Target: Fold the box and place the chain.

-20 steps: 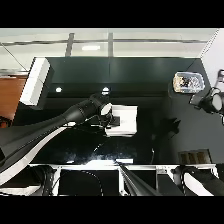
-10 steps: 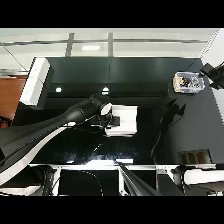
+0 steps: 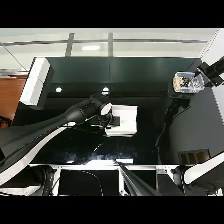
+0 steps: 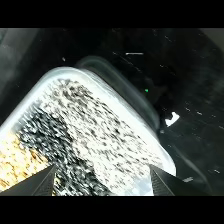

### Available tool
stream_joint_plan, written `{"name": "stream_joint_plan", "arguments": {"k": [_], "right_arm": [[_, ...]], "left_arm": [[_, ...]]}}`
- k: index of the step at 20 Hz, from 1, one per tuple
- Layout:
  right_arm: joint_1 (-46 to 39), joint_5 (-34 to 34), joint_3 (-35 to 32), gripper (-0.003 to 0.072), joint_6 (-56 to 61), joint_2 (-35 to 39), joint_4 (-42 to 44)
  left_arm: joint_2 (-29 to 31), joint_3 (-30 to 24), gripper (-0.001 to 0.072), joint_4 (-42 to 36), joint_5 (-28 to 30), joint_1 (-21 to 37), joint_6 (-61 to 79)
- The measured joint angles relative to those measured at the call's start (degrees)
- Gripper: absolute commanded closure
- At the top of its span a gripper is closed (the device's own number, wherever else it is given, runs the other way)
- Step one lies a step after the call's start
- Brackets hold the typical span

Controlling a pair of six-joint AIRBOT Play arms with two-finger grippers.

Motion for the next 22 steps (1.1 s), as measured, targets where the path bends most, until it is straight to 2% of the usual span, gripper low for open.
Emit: {"name": "stream_joint_plan", "arguments": {"k": [3, 4, 6, 7, 13, 14, 17, 18, 19, 20, 22], "right_arm": [[-0.07, -0.55, 0.55, 0.0012, 0.31, -1.38, 0.81], [-0.07, -0.59, 0.66, 0.0086, 0.33, -1.79, 1.03], [-0.07, -0.76, 0.76, 0.0095, 0.52, -2.54, 1.40], [-0.07, -0.79, 0.81, 0.0125, 0.52, -2.91, 1.42], [0.20, -0.94, 0.87, 0.0134, 0.28, -4.66, 1.88], [0.26, -0.98, 0.87, 0.0215, 0.07, -4.85, 1.81], [0.37, -0.48, 0.85, 0.0247, -0.83, -5.11, 1.73], [0.44, -0.26, 0.87, 0.0343, -1.20, -5.22, 1.73], [0.44, 0.26, 0.85, 0.0500, -1.77, -5.22, 1.73], [0.44, 0.94, 0.85, 0.0599, -2.34, -5.25, 1.81], [0.44, 1.75, 0.85, 0.0676, -4.07, -5.18, 1.90]], "left_arm": [[0.02, 0.00, 0.0682, 0.00, 0.02, 0.00, 0.00], [0.02, 0.00, 0.0682, 0.00, 0.02, 0.00, 0.00], [0.02, 0.00, 0.0682, 0.00, 0.02, 0.00, 0.00], [0.02, 0.00, 0.0682, 0.00, 0.02, 0.00, 0.00], [0.00, 0.00, 0.0682, 0.00, 0.02, 0.00, 0.00], [0.02, 0.00, 0.0682, 0.00, 0.04, 0.00, 0.00], [0.00, 0.00, 0.0682, 0.02, 0.04, 0.00, 0.02], [0.02, 0.00, 0.0682, 0.02, 0.04, 0.00, 0.02], [0.02, 0.00, 0.0682, 0.00, 0.02, 0.00, 0.02], [0.02, 0.00, 0.0682, 0.02, 0.02, 0.00, 0.02], [0.00, 0.00, 0.0682, 0.00, 0.04, 0.00, 0.02]]}}
